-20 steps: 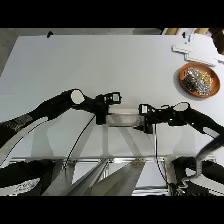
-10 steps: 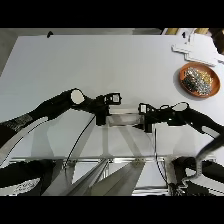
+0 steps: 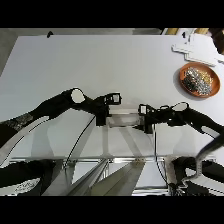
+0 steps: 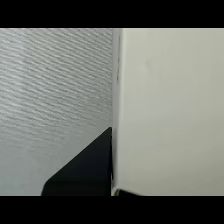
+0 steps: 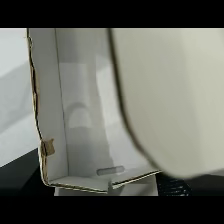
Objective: Fold the box and place the chain.
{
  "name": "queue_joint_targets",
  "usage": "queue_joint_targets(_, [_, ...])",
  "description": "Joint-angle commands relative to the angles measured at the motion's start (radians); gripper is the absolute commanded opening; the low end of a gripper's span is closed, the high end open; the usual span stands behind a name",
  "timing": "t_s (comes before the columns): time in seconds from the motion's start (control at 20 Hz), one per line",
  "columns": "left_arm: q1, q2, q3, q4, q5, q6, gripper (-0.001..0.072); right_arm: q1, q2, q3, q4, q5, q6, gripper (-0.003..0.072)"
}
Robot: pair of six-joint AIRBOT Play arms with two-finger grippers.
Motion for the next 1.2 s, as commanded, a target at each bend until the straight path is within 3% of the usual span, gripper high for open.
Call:
queue_joint_targets(0.0, [0.001,-0.013,0.017,0.038,-0.027,-0.032,0.0,0.0,0.0,0.0,-0.013,0.009,0.025,0.0586])
queue_joint_targets(0.4, [0.001,-0.013,0.017,0.038,-0.019,-0.031,0.0001,0.001,0.0,0.0,-0.023,0.028,0.024,0.0575])
queue_joint_targets(0.45, [0.001,-0.013,0.017,0.038,-0.019,-0.031,0.0001,0.001,0.0,0.0,-0.023,0.028,0.025,0.0535])
queue_joint_targets(0.65, [0.001,-0.013,0.017,0.038,-0.014,-0.031,0.0004,0.001,-0.001,0.0,-0.025,0.021,0.024,0.0509])
queue_joint_targets(0.7, [0.001,-0.013,0.017,0.038,-0.008,-0.031,0.0012,0.001,-0.001,0.0,-0.034,0.021,0.024,0.0432])
queue_joint_targets(0.75, [0.002,-0.013,0.017,0.039,-0.003,-0.031,0.0031,0.001,-0.001,0.0,-0.055,0.022,0.024,0.0381])
queue_joint_targets(0.85, [0.002,-0.013,0.017,0.038,0.002,-0.031,0.0215,0.001,-0.001,0.0,-0.093,0.021,0.024,0.0381])
queue_joint_targets(1.15, [0.005,0.022,0.017,0.085,-0.034,-0.054,0.0212,0.0,0.0,0.0,-0.1,0.02,0.024,0.038])
